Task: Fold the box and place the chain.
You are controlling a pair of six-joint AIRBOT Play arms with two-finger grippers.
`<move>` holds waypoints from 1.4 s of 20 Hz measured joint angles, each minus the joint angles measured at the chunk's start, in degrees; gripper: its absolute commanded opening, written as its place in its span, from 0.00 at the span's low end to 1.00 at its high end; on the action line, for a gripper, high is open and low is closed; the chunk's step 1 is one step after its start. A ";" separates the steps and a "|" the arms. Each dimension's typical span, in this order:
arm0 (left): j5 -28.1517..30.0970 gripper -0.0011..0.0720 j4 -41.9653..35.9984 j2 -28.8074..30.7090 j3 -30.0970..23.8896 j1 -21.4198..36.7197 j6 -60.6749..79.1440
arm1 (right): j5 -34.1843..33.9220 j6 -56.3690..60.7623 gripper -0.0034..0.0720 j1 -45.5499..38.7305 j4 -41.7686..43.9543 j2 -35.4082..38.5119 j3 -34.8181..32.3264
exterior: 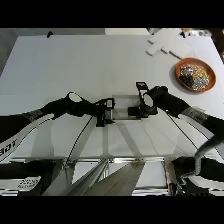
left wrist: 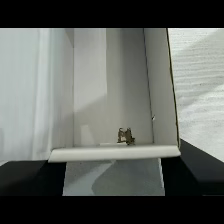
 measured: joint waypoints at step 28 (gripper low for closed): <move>-0.57 0.06 0.09 -0.02 -0.02 0.02 0.04 | 12.26 -24.87 0.56 -16.11 -5.33 10.88 21.55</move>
